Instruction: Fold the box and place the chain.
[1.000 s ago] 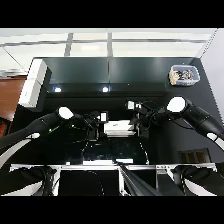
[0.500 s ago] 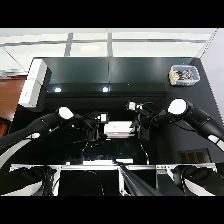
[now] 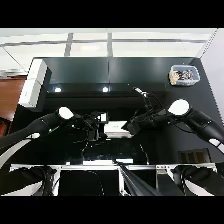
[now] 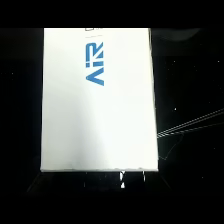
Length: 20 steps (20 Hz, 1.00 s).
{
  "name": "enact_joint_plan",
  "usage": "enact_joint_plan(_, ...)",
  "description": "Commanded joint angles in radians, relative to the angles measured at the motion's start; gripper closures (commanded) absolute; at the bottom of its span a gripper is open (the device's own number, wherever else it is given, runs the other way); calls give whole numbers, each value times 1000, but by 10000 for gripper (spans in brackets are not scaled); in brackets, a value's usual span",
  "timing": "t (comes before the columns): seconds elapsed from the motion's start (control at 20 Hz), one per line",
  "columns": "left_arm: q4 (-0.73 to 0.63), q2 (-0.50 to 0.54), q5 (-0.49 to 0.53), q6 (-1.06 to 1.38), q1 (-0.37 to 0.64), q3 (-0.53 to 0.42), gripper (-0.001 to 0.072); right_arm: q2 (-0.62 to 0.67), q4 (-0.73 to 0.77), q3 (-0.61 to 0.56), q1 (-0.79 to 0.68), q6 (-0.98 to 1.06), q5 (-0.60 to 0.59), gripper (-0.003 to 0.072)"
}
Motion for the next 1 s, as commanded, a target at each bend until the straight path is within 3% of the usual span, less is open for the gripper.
enact_joint_plan(0.0, 0, -1, 1, 0, 0, 1, 249, -48, 52, -28, 14, 112, -89, 681)
enact_joint_plan(0.25, 0, -1, 1, 0, 0, 1, 249, -145, 51, -30, 14, 112, -89, 682)
enact_joint_plan(0.65, 0, -1, 2, 0, 0, 1, 249, -142, 4, -27, 13, 101, -78, 680)
enact_joint_plan(0.95, 42, 8, -45, -84, 3, 19, 247, -11, -119, 114, -138, 59, 126, 674)
